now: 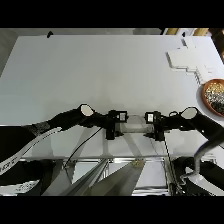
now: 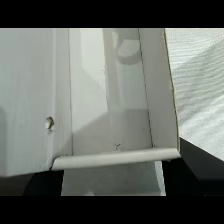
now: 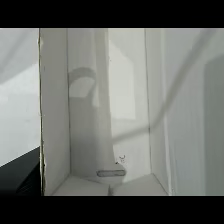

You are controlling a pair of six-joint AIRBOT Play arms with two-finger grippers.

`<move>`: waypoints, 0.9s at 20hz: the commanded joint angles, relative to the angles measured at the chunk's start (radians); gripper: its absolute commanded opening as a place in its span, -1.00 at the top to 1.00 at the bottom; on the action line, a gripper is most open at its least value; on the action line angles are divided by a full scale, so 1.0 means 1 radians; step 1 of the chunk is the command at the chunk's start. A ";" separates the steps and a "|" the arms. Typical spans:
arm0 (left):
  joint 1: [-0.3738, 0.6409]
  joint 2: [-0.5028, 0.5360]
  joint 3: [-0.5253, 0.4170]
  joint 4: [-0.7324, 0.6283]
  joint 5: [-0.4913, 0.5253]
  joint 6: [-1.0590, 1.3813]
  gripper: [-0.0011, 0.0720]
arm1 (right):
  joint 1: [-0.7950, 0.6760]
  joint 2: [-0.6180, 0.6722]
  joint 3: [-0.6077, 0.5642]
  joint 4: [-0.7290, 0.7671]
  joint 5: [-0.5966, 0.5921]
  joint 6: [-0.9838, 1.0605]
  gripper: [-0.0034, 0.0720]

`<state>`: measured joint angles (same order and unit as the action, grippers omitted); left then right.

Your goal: Fold the box and place the chain.

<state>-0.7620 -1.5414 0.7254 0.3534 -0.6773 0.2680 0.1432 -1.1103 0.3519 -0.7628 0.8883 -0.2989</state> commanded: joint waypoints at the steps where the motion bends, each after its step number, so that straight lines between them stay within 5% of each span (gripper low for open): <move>1: 0.000 0.000 0.000 0.000 0.000 0.000 0.17 | 0.000 0.043 0.001 -0.061 0.010 0.093 -1.00; 11: 0.000 0.000 0.000 -0.001 0.000 0.000 0.17 | 0.000 0.312 0.001 -0.382 0.127 0.409 -0.96; 15: 0.000 0.000 0.000 -0.001 0.000 0.000 0.17 | 0.000 0.449 0.001 -0.373 0.196 0.434 -0.83; 18: 0.000 0.000 0.000 0.000 0.000 0.000 0.17 | 0.000 0.538 0.001 -0.225 0.199 0.433 -0.82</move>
<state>-0.7620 -1.5414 0.7254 0.3531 -0.6773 0.2676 0.1436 -0.6533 0.3519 -1.0893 1.0657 0.1169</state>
